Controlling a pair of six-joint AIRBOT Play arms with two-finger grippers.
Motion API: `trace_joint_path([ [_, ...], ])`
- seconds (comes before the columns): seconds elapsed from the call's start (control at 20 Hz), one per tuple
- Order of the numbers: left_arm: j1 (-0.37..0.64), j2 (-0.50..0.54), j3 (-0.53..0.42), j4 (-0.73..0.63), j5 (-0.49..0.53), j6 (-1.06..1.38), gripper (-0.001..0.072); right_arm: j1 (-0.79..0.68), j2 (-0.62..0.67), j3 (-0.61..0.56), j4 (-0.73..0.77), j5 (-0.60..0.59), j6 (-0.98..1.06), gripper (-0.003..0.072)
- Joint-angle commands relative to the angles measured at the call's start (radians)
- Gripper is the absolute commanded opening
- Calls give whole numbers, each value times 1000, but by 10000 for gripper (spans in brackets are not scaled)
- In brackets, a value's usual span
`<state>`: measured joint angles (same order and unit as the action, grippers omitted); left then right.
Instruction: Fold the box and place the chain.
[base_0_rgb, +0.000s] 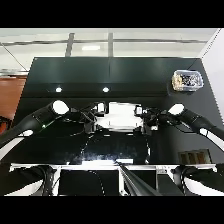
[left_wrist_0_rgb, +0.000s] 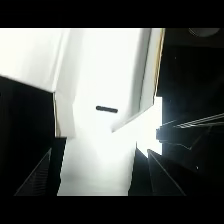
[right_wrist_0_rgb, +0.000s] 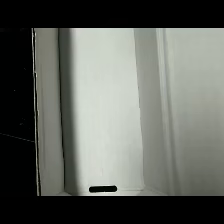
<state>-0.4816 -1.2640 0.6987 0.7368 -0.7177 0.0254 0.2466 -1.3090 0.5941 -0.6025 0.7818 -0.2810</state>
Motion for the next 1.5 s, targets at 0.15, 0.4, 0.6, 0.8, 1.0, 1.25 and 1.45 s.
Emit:
trace_joint_path([
  [0.15,-48,-27,-2,-59,40,39,698,1,0,0,0,0,0,192],
  [0.4,-48,-36,-2,-76,38,39,372,1,0,0,0,0,0,192],
  [0.6,-48,-40,-2,-106,74,39,351,1,0,0,0,0,0,192],
  [0.8,-68,-78,-2,-260,87,59,264,1,0,0,0,0,0,192],
  [1.0,-86,-81,-2,-310,82,58,223,1,0,0,0,0,0,192],
  [1.25,-102,-114,-2,-345,88,58,222,1,0,0,0,0,0,193],
  [1.45,-102,-122,-2,-345,86,58,192,1,0,0,0,0,0,193],
])
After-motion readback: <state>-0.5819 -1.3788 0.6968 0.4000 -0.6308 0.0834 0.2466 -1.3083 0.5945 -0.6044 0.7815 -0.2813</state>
